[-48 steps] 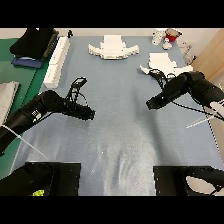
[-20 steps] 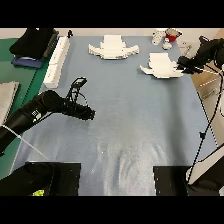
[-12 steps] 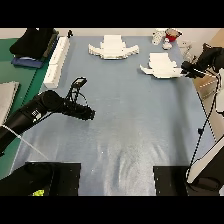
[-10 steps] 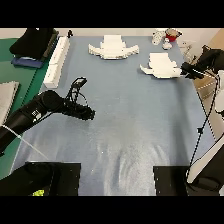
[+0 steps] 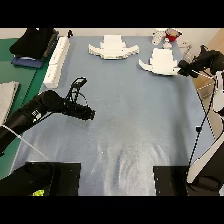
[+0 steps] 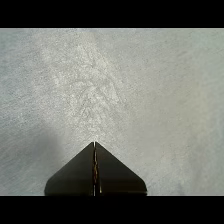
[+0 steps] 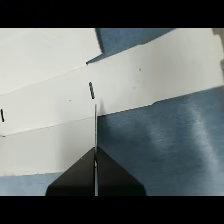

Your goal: Fold the box.

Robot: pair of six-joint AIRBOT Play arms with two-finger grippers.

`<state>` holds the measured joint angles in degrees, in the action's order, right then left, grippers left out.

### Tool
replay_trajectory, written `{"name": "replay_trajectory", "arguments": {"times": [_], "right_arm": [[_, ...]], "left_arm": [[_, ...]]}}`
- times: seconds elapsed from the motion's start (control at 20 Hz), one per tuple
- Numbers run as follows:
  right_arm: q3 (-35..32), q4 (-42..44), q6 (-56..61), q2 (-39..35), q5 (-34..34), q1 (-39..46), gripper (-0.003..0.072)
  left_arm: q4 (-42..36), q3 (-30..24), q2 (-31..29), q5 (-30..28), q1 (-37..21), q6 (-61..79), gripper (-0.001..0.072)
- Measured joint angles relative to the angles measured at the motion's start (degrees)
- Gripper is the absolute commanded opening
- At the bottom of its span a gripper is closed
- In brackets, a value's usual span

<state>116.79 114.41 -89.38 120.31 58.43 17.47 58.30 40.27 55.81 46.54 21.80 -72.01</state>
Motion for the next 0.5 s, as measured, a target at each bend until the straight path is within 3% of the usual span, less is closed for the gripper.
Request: {"name": "replay_trajectory", "arguments": {"times": [0.3, 0.5], "right_arm": [[-4.37, 6.99, -2.67, -3.91, 6.27, -1.64, 0.0002], [-12.61, 9.29, -4.2, -10.91, 8.41, -5.16, 0.0002]], "left_arm": [[0.0, 0.0, 0.0, 0.0, 0.0, 0.0, 0.0012], [0.0, 0.0, 0.0, 0.0, 0.0, 0.0, 0.0012]]}}
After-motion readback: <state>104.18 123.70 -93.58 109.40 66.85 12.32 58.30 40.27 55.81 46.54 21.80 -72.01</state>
